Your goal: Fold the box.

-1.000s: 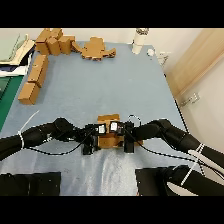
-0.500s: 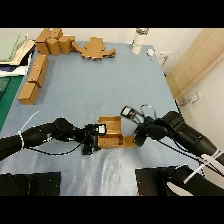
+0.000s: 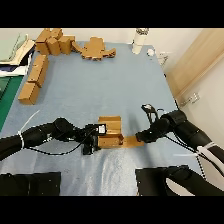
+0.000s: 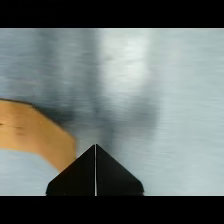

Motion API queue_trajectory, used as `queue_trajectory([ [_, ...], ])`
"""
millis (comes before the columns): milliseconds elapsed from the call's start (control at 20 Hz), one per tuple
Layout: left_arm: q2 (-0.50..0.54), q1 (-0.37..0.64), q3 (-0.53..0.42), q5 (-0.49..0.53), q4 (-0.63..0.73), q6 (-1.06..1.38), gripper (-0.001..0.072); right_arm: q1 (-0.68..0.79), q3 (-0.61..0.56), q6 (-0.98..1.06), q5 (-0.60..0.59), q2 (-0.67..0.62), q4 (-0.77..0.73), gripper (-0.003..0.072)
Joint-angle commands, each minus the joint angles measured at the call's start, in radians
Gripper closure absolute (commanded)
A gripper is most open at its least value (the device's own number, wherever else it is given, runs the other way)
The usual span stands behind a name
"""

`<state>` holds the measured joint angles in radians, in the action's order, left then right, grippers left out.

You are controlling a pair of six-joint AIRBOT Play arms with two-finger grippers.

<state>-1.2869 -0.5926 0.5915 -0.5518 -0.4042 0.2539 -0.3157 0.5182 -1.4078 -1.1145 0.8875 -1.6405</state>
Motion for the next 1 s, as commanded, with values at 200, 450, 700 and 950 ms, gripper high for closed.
queue_trajectory([
  [200, 0.0, 0.0, 0.001, 0.0, 0.0, 0.0, 0.0247, -0.004, -0.023, -0.101, 0.089, 0.075, -0.291, 0.0684],
  [450, 0.0, 0.0, 0.001, 0.0, 0.0, 0.0, 0.0247, -0.004, -0.016, -0.121, 0.083, 0.034, -0.362, 0.0684],
  [700, 0.001, 0.0, 0.001, 0.0, 0.0, 0.0, 0.0247, -0.004, 0.016, -0.121, 0.058, -0.048, -0.408, 0.0433],
  [950, 0.0, 0.0, 0.001, 0.0, 0.0, 0.0, 0.0247, -0.004, 0.016, -0.121, 0.06, -0.047, -0.47, 0.0404],
])
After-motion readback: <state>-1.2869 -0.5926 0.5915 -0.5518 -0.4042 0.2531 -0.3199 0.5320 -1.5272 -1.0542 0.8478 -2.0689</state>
